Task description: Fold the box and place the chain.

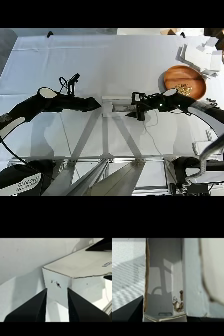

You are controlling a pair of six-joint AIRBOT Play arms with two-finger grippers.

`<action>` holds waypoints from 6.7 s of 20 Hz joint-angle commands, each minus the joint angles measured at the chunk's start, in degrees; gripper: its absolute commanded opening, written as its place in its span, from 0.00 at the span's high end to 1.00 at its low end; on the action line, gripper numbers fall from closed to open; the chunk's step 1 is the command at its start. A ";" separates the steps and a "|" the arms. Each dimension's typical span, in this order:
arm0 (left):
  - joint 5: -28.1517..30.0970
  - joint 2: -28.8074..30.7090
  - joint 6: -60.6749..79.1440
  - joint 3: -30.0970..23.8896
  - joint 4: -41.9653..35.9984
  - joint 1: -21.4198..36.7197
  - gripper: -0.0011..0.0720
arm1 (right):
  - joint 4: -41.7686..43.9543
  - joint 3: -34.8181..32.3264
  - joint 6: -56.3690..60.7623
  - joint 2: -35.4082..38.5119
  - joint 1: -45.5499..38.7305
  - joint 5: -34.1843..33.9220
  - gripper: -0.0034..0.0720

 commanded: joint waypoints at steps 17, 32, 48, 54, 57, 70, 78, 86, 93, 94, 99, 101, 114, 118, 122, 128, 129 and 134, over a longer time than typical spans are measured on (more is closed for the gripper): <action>-1.62 0.44 3.45 0.02 -0.15 0.15 0.57 | 0.00 0.04 0.00 -0.02 0.02 0.00 0.43; 9.53 -0.13 3.48 0.02 0.61 -7.61 0.19 | 0.00 0.04 0.00 -0.02 0.02 0.00 0.43; 19.71 -0.07 -3.69 0.26 12.66 -13.97 0.22 | 0.00 0.04 0.00 -0.02 0.02 0.00 0.43; 13.57 -0.09 -24.26 5.62 32.85 -15.32 0.22 | 0.00 0.04 0.00 -0.02 0.02 0.00 0.43; 5.73 -0.11 -34.32 9.35 40.50 -16.09 0.22 | 0.00 0.04 0.00 -0.02 0.02 0.00 0.43; 2.95 -5.77 -58.40 15.96 55.84 -22.16 0.31 | -0.09 0.04 0.00 -0.02 0.02 0.00 0.43; -7.37 -10.91 -67.89 21.31 67.10 -27.98 0.45 | -0.11 0.04 0.00 -0.02 0.02 0.00 0.43; -3.54 -11.87 -76.81 21.31 66.88 -28.98 0.54 | -0.11 0.04 0.00 -0.02 0.02 0.00 0.43; -2.21 -12.83 -81.53 21.31 66.97 -29.70 0.87 | -0.11 0.04 0.00 -0.02 0.02 0.00 0.43; -2.27 -12.83 -81.07 21.31 66.97 -29.70 0.98 | -0.11 0.04 0.00 -0.02 0.02 0.00 0.43; -2.54 -12.81 -80.98 21.31 67.01 -29.68 0.98 | -0.11 0.04 0.00 -0.02 0.02 0.00 0.43; -2.58 -12.41 -79.12 21.31 66.95 -29.66 0.91 | -0.11 0.04 0.00 -0.02 0.02 0.00 0.43; -17.14 1.25 -32.83 21.31 46.07 -14.45 0.41 | -0.11 0.04 0.00 -0.02 0.02 0.00 0.43; -17.46 1.86 -10.49 21.24 39.04 -9.73 0.41 | -0.11 0.04 0.00 -0.02 0.02 0.00 0.43; -17.29 -0.94 15.10 20.41 37.51 -8.15 0.29 | -0.11 0.04 0.00 -0.02 0.02 0.00 0.43; -15.50 -2.58 49.51 13.55 21.42 -4.68 0.02 | -0.11 0.04 0.00 -0.02 0.02 0.00 0.43; -14.53 -2.58 54.05 12.26 20.09 -3.72 0.02 | -0.11 0.04 0.00 -0.02 0.02 0.00 0.43; -11.45 -2.60 69.66 8.04 12.68 -0.79 0.02 | -0.13 0.04 0.00 -0.02 0.02 0.00 0.43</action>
